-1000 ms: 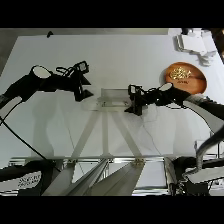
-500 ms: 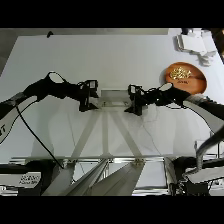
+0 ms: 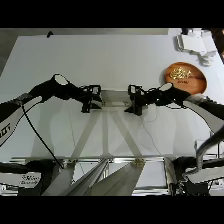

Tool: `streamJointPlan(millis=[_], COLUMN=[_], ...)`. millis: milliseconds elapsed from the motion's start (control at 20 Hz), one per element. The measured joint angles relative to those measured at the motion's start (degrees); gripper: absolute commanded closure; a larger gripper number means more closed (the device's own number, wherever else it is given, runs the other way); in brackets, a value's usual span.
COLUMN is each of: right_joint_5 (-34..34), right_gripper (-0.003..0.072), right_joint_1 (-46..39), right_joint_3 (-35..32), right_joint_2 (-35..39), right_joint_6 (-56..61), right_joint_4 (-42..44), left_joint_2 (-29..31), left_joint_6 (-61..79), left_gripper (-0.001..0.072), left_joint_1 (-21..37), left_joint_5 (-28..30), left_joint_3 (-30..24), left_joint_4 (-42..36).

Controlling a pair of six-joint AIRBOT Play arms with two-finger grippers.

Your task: Fold the box and place the chain.

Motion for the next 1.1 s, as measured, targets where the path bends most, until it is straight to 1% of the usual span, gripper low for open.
streamJointPlan(millis=[100, 150, 200, 400, 600, 650, 750, 850, 900, 1000, 1050, 1100], right_joint_5=[0.00, 0.00, 0.00, 0.02, 0.02, 0.04, 0.02, 0.02, 0.04, 0.04, 0.04, 0.07], right_gripper=[0.0143, 0.0143, 0.0143, 0.0143, 0.0143, 0.0143, 0.0143, 0.0143, 0.0143, 0.0143, 0.0143, 0.0143], right_joint_1=[0.00, 0.00, 0.00, 0.00, 0.00, 0.00, 0.00, 0.00, 0.00, 0.00, 0.00, 0.00], right_joint_3=[0.00, 0.00, 0.00, 0.00, 0.00, 0.00, 0.00, 0.00, 0.00, 0.00, 0.00, 0.00], right_joint_2=[0.00, 0.00, 0.00, 0.00, 0.00, 0.00, 0.00, 0.00, 0.00, 0.00, 0.00, 0.00], right_joint_6=[0.00, 0.00, 0.00, 0.02, -0.02, -0.07, -0.02, -0.04, -0.04, -0.04, -0.04, -0.04], right_joint_4=[0.02, 0.02, 0.00, 0.02, 0.00, -0.02, -0.02, -0.02, -0.02, -0.02, -0.02, -0.02], left_joint_2=[0.00, 0.00, 0.00, 0.00, -0.24, -0.42, -0.83, -1.36, -1.55, -1.90, -1.99, -2.08], left_joint_6=[0.57, 0.66, 0.79, 1.01, 1.16, 1.14, 1.14, 1.11, 1.07, 0.98, 0.96, 0.94], left_gripper=[0.0400, 0.0517, 0.0566, 0.0565, 0.0565, 0.0559, 0.0506, 0.0323, 0.0283, 0.0288, 0.0336, 0.0476], left_joint_1=[-0.02, -0.02, -0.02, -0.02, -0.02, -0.04, -0.04, -0.04, -0.04, -0.02, -0.02, -0.02], left_joint_5=[1.20, 1.86, 2.43, 3.13, 1.60, 0.94, -0.35, -0.98, -1.11, -1.36, -1.44, -1.55], left_joint_3=[0.00, 0.00, 0.00, 0.00, 0.00, 0.00, 0.00, -0.02, -0.02, -0.04, -0.04, -0.04], left_joint_4=[-0.07, -0.07, -0.20, -2.38, -4.70, -5.14, -5.92, -6.88, -7.50, -8.02, -8.11, -8.28])
